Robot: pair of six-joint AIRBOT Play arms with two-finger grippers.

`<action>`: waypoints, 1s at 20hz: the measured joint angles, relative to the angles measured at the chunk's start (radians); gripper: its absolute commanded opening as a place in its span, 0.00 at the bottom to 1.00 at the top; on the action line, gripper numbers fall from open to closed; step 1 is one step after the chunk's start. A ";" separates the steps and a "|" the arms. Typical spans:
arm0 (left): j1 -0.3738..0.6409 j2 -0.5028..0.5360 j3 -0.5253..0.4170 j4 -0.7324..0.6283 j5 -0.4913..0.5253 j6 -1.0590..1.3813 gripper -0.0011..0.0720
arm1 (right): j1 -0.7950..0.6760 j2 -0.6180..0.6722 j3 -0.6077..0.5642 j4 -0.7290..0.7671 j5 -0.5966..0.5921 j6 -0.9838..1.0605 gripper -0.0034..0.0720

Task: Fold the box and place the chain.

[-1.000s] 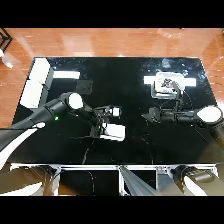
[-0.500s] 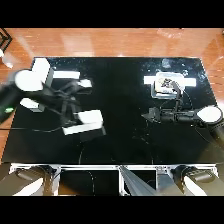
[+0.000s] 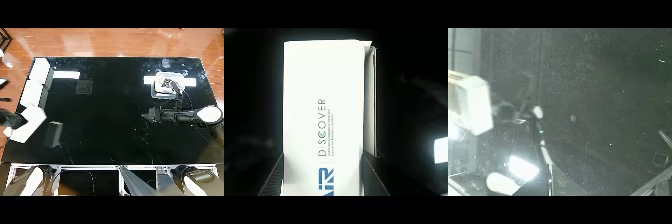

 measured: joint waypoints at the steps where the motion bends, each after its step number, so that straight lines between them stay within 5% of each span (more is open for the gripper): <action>1: 0.074 -0.002 -0.005 -0.005 0.037 0.006 0.05 | 0.000 0.000 0.000 0.000 -0.002 -0.003 0.08; 5: 0.240 -0.065 -0.014 -0.091 0.146 0.134 0.05 | 0.000 0.000 0.000 0.000 -0.028 -0.009 0.08; 12: 0.293 -0.258 -0.017 -0.164 0.257 0.241 0.06 | 0.000 0.000 0.000 0.003 -0.053 -0.011 0.08; 13: 0.287 -0.284 -0.017 -0.173 0.270 0.246 0.32 | 0.000 0.000 0.000 0.003 -0.056 -0.011 0.08; 14: 0.279 -0.306 -0.017 -0.179 0.280 0.249 0.71 | 0.000 0.000 0.000 0.003 -0.058 -0.011 0.08; 15: 0.268 -0.326 -0.017 -0.186 0.285 0.254 0.90 | 0.000 0.000 0.000 0.004 -0.060 -0.010 0.08; 20: 0.238 -0.357 0.006 -0.167 0.325 0.202 0.89 | 0.000 0.000 0.000 0.007 -0.065 -0.002 0.08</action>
